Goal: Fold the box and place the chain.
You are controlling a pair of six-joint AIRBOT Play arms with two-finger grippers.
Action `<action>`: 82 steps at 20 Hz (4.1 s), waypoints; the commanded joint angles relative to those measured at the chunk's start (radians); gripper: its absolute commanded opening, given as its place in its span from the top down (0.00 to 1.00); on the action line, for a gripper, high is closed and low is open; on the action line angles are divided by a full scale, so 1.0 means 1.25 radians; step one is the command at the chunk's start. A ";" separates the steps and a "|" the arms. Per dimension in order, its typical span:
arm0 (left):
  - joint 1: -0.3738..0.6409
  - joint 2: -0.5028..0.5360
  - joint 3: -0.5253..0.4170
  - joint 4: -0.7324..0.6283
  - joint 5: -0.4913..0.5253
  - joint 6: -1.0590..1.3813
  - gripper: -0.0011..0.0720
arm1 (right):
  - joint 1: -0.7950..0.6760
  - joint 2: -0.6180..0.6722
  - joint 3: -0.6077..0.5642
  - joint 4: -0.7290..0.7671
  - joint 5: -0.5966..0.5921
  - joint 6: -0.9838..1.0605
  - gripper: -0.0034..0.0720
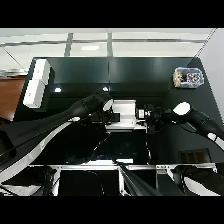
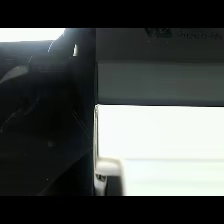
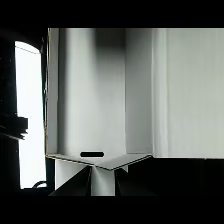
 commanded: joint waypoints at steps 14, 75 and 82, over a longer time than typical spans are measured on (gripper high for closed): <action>0.000 -0.001 0.001 -0.015 0.002 0.000 0.95 | 0.025 -0.071 0.001 0.130 -0.008 0.041 0.74; 0.011 -0.001 0.001 -0.027 0.005 0.018 0.95 | -0.143 -0.163 0.133 0.088 0.338 1.092 0.10; 0.010 -0.001 0.001 -0.027 0.004 0.018 0.95 | -0.059 -0.162 0.197 -0.022 0.298 1.227 0.47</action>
